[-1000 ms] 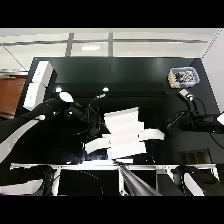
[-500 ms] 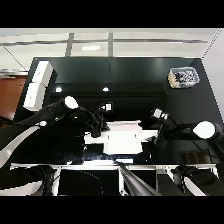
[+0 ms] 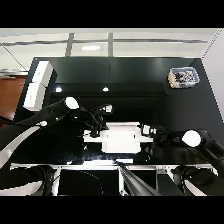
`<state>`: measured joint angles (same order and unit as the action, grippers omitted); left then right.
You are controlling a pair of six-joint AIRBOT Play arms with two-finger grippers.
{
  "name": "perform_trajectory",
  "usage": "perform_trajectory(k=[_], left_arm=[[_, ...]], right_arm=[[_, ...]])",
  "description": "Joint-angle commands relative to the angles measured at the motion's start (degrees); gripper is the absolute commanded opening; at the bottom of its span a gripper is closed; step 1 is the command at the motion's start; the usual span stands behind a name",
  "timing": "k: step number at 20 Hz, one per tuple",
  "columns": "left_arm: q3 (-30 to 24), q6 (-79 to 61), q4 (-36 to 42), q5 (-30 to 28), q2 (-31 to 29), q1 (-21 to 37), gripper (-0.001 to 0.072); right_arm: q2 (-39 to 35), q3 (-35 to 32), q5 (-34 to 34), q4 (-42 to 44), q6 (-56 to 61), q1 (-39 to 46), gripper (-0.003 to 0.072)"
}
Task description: Fold the box and place the chain.
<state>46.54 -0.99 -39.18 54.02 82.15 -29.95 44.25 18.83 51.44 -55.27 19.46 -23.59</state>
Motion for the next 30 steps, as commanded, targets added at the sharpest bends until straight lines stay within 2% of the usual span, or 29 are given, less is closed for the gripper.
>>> perform_trajectory(k=[1, 8, 15, 19, 25, 30], left_arm=[[-0.09, -0.04, -0.44, -0.15, 0.02, 0.02, 0.0026], [-0.09, -0.04, -0.46, -0.5, 0.02, 0.02, 0.0026], [-0.09, -0.04, -0.46, -0.5, 0.02, 0.02, 0.0026], [-0.09, -0.04, -0.46, -0.5, 0.02, 0.02, 0.0027], [-0.09, -0.04, -0.44, -0.44, 0.02, 0.02, 0.0027], [-0.09, -0.04, -0.44, -0.37, 0.02, 0.02, 0.0026]], right_arm=[[1.33, -0.52, -0.31, 1.55, -2.75, -4.22, 0.0702], [3.23, -0.66, -9.16, 5.16, -4.02, -12.02, 0.0703], [4.92, -0.63, -13.44, 5.35, -4.7, -16.79, 0.0702], [4.87, 1.05, -14.62, 4.81, 0.87, -16.76, 0.0702], [4.68, 7.13, -14.19, -15.28, 17.18, -16.74, 0.0702], [3.5, 9.11, -14.14, -14.75, 19.65, -13.42, 0.0702]])
